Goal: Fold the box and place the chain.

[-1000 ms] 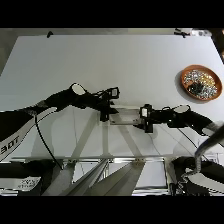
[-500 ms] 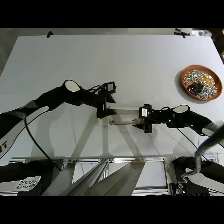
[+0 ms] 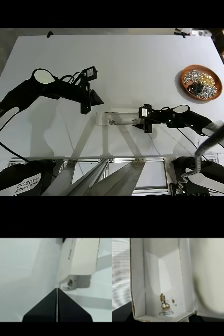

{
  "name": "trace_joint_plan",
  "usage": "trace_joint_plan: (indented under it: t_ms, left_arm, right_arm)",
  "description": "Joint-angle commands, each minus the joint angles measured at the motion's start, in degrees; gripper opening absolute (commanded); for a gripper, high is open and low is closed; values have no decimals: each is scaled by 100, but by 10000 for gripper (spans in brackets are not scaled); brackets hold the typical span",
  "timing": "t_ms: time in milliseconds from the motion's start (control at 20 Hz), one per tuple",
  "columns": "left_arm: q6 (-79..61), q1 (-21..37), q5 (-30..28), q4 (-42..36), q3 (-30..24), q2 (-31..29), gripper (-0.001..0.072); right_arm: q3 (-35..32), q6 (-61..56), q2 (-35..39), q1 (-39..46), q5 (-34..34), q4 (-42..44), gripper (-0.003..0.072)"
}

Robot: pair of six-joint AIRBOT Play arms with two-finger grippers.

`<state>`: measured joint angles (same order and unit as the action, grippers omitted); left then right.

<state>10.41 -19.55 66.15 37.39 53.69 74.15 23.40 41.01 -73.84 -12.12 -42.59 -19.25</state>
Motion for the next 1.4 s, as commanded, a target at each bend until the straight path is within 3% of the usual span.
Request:
trace_joint_plan:
  t_ms: [0, 150, 250, 300, 500, 600, 700, 900, 1100, 1350]
  left_arm:
    - [310, -212, 798, 201, 0, -136, 3]
    - [310, -859, 868, 212, 0, -66, 5]
    - [310, -1340, 612, 151, 0, 94, 7]
    - [313, -1543, 236, 76, 0, 184, 4]
    - [317, -1912, -2227, -472, 0, 376, 4]
    - [435, -1871, -3069, -586, 0, 424, 4]
    - [695, -1799, -3521, -581, 0, 538, 7]
    - [1069, -1731, -3316, -518, 0, 1069, 8]
    - [1064, -1731, -2671, -520, 0, 1539, 8]
    - [1058, -1670, -2465, -514, 2, 1405, 11]
  right_arm:
    - [4, 0, 4, 4, -4, -2, 416]
    - [4, -2, 4, 4, -4, -2, 416]
    - [4, -2, 4, 4, -4, 0, 416]
    - [4, 0, 4, 4, -4, -2, 416]
    - [4, -2, 4, 4, -4, -2, 416]
    - [4, -2, 4, 4, -4, 0, 416]
    - [4, 0, 4, 4, -4, 0, 416]
    - [4, -2, 4, 4, -7, 0, 416]
    - [4, 0, 4, 4, -4, 0, 416]
    - [4, -2, 4, 4, -7, -2, 416]
